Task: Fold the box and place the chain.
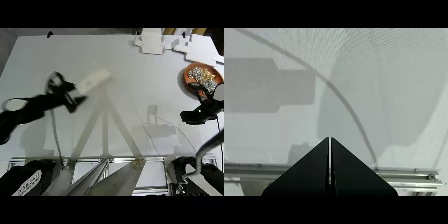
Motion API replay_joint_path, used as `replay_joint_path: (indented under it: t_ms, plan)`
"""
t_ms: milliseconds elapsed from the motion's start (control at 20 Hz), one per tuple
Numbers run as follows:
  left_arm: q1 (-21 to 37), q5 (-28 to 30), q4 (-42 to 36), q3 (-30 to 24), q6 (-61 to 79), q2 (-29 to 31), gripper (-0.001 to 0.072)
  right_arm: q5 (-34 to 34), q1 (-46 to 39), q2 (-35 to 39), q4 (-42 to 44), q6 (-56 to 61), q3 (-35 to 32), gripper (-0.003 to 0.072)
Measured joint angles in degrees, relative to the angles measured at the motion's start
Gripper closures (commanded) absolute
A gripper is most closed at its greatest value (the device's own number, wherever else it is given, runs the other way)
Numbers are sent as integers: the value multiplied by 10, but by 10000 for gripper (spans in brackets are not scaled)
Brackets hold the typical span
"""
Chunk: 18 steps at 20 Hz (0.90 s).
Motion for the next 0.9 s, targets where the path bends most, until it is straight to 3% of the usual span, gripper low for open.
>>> replay_joint_path:
  t_ms: [100,150,350,400,500,550,750,900]
  plan:
    - [82,12,68,0,-118,40,525,1,-1,0,0,0,0,670]
    - [119,14,107,0,-174,52,421,2,-1,0,-1,0,0,670]
    - [247,2,289,-2,-385,64,414,2,-1,0,-1,0,0,670]
    - [268,-7,337,-2,-432,59,377,2,-1,0,-1,0,0,670]
    - [294,-29,425,-2,-509,46,69,2,-1,0,-1,0,0,670]
    - [302,-42,462,-2,-541,38,15,2,-1,0,-1,0,0,670]
    - [317,-83,544,-2,-610,18,13,3,-1,0,-1,0,0,670]
    - [320,-96,566,-2,-629,40,14,3,-1,0,-1,0,0,670]
